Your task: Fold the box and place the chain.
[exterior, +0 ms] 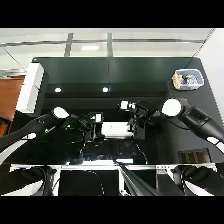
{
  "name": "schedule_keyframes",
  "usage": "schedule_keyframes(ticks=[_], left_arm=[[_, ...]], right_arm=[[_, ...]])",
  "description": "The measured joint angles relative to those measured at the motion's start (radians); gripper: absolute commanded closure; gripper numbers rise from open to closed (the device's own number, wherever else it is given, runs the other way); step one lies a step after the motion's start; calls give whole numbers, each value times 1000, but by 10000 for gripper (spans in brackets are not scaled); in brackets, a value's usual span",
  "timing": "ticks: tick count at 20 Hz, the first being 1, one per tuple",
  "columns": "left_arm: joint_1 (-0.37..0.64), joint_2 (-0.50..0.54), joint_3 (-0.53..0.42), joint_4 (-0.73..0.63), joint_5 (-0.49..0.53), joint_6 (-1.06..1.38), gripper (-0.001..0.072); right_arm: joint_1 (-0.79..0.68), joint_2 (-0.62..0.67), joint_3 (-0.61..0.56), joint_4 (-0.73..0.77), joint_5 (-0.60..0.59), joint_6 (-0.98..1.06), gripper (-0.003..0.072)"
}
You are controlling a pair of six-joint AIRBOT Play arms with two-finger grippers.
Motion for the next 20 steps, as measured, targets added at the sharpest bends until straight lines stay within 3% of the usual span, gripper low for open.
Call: schedule_keyframes(ticks=[1,6,9,13,16,20], left_arm=[[0,0,0,0,0,0,341],[0,0,0,0,0,0,341],[0,0,0,0,0,0,341],[0,0,0,0,0,0,341],[0,0,0,0,0,0,341],[0,0,0,0,0,0,341]], right_arm=[[-8,12,13,1,19,36,679],[-113,44,-5,39,146,362,669],[-168,50,-97,236,165,462,669],[-169,51,-195,485,46,517,669],[-140,29,-221,556,-63,552,669],[-124,-24,-231,598,-91,581,669]])
